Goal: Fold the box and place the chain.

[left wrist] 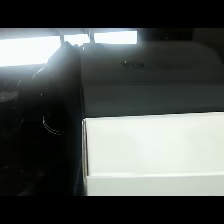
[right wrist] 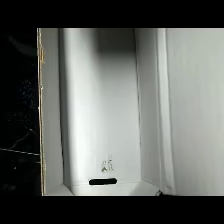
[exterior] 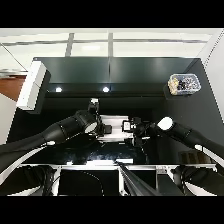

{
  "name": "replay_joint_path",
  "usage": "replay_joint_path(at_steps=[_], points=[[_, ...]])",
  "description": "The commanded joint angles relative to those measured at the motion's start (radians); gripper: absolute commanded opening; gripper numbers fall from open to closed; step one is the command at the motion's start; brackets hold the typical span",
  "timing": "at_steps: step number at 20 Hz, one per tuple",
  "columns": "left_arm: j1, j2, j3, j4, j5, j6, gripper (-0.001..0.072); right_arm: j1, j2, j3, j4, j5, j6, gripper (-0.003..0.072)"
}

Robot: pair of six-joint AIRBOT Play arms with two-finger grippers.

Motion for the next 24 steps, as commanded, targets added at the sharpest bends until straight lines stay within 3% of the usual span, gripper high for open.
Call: replay_joint_path(at_steps=[1, 3, 5, 9, 10, 11, 18, 24], points=[[0.0, 0.001, 0.003, 0.008, -0.003, 0.0, 0.024, 0.001, 0.0, 0.0, 0.0, 0.0, 0.0, 0.0479], [0.0, -0.001, 0.003, 0.007, -0.003, -0.003, 0.02, 0.001, 0.0, 0.0, 0.0, 0.0, 0.0, 0.0479], [0.0, -0.005, 0.003, 0.004, -0.002, -0.002, 0.003, 0.001, 0.0, 0.0, 0.0, 0.0, 0.0, 0.0479], [0.0, -0.006, 0.004, 0.004, -0.003, -0.002, 0.0028, 0.001, 0.0, 0.0, 0.001, 0.001, 0.0, 0.0483], [0.0, -0.006, 0.006, 0.004, -0.011, -0.002, 0.0028, 0.001, 0.0, 0.0, 0.001, 0.0, 0.005, 0.0571], [0.0, -0.006, 0.01, 0.007, -0.029, -0.002, 0.0028, 0.0, 0.007, 0.0, -0.002, 0.0, 0.014, 0.0705], [0.002, -0.006, 0.033, 0.058, -0.087, 0.002, 0.0028, -0.002, 0.153, 0.0, -0.293, 0.041, 0.15, 0.07], [0.0, -0.033, 0.033, 0.052, -0.086, 0.001, 0.0028, -0.002, 0.152, 0.0, -0.261, 0.068, 0.149, 0.07]])
